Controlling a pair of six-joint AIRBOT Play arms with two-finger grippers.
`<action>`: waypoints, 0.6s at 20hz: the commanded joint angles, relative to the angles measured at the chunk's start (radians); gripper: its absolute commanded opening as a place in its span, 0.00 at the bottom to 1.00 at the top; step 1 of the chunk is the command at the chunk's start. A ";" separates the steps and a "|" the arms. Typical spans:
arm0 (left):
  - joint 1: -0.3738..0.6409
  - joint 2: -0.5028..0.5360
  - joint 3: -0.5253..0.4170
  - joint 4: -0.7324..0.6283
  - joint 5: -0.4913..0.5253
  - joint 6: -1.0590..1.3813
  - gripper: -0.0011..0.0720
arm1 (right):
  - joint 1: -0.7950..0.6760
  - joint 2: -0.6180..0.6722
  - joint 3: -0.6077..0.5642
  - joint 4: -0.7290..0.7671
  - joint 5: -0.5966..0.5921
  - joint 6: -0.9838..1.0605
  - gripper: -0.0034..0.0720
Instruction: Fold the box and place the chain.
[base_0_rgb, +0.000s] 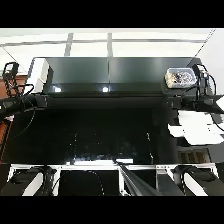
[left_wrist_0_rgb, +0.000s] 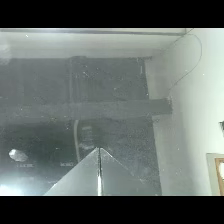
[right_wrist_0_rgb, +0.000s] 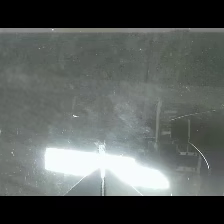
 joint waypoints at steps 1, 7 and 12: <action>0.000 0.001 0.000 0.000 0.000 0.000 0.05 | 0.000 0.000 0.000 0.000 0.000 0.000 0.07; 0.000 0.001 0.000 0.000 0.000 0.000 0.05 | 0.000 0.000 0.000 0.000 0.000 0.000 0.07; 0.000 0.001 0.000 0.000 0.000 0.000 0.05 | 0.002 0.000 -0.003 0.010 -0.269 -0.024 0.07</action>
